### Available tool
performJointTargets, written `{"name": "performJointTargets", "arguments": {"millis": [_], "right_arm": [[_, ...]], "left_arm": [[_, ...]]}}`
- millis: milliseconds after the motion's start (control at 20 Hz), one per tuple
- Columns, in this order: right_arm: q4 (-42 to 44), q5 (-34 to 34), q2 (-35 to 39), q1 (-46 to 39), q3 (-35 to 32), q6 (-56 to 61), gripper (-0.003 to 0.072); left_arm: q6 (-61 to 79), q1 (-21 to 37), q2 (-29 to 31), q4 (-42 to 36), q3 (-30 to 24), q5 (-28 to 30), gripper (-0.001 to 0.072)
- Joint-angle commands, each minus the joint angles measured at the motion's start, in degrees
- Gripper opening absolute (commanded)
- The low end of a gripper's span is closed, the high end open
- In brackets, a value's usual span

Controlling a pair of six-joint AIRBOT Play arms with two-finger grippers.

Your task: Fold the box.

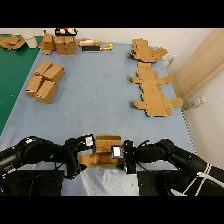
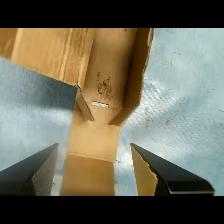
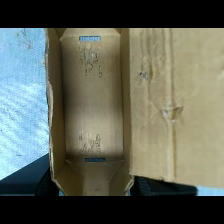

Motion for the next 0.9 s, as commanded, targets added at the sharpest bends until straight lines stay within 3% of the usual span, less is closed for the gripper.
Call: {"name": "performJointTargets", "arguments": {"millis": [0,350,450,700,750,800,850], "right_arm": [[0.0,0.0,0.0,0.0,0.0,0.0,0.0434],[0.0,0.0,0.0,0.0,0.0,0.0,0.0435],[0.0,0.0,0.0,0.0,0.0,0.0,0.0434],[0.0,0.0,0.0,0.0,0.0,0.0,0.0434],[0.0,0.0,0.0,0.0,0.0,0.0,0.0435],[0.0,0.0,0.0,0.0,0.0,0.0,0.0434],[0.0,0.0,0.0,0.0,0.0,0.0,0.0434]], "left_arm": [[5.7,-0.3,-5.0,-1.6,1.8,2.5,0.0686],[8.9,-0.3,-6.7,-4.0,2.2,2.6,0.0685],[8.9,-0.3,-7.2,-4.2,2.2,2.8,0.0638],[9.5,-0.3,-8.9,-8.9,2.3,3.1,0.0637],[9.5,-0.3,-8.9,-9.4,2.4,3.2,0.0610],[9.6,-0.3,-8.9,-9.6,2.5,3.1,0.0410],[9.6,-0.3,-8.9,-9.7,2.6,3.2,0.0355]]}}
